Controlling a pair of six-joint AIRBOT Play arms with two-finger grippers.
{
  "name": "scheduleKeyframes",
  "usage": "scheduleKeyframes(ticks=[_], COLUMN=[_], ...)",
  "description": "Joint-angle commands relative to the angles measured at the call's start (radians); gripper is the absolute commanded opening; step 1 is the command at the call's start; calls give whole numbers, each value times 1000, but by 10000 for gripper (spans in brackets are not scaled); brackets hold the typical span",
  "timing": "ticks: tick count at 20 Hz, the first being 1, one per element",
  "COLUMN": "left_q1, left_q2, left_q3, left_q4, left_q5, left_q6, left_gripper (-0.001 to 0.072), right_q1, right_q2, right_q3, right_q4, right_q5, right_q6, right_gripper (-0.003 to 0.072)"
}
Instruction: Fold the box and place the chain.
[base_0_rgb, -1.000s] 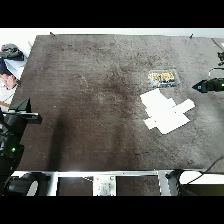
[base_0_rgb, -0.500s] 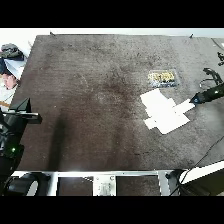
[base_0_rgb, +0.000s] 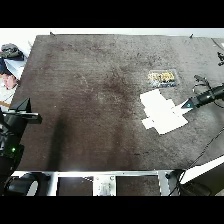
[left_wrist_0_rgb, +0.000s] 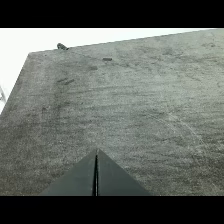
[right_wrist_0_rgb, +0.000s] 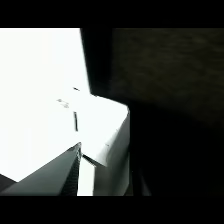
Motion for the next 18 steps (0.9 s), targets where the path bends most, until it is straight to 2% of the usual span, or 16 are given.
scheduleKeyframes(ticks=[1, 3, 4, 5, 6, 7, 9, 12, 15, 18], left_q1=[0, 0, 0, 0, 0, 0, 0, 0, 0, 0], left_q2=[0, 0, 0, 0, 0, 0, 0, 0, 0, 0], left_q3=[0, 0, 0, 0, 0, 0, 0, 0, 0, 0], left_q4=[0, 0, 0, 0, 0, 0, 0, 0, 0, 0], left_q5=[0, 0, 0, 0, 0, 0, 0, 0, 0, 0], left_q6=[0, 0, 0, 0, 0, 0, 0, 0, 0, 0], left_gripper=[13, 13, 14, 13, 13, 14, 14, 14, 14, 14], right_q1=[1, 1, 1, 1, 1, 1, -2, -18, 17, 106], right_q2=[-18, -19, -19, -19, -19, -19, -19, 3, 67, 164], right_q3=[0, 0, 0, -3, -13, -21, -29, -75, -229, -445], right_q4=[11, 11, 11, 12, 17, 34, 89, 302, 460, 581], right_q5=[6, 6, 8, 9, 23, 71, 163, 178, 140, 79], right_q6=[-1, -2, -3, -17, -29, -70, -125, -62, -72, -77], right_gripper=[346, 343, 250, 213, 208, 22, 11, 10, 10, 9])
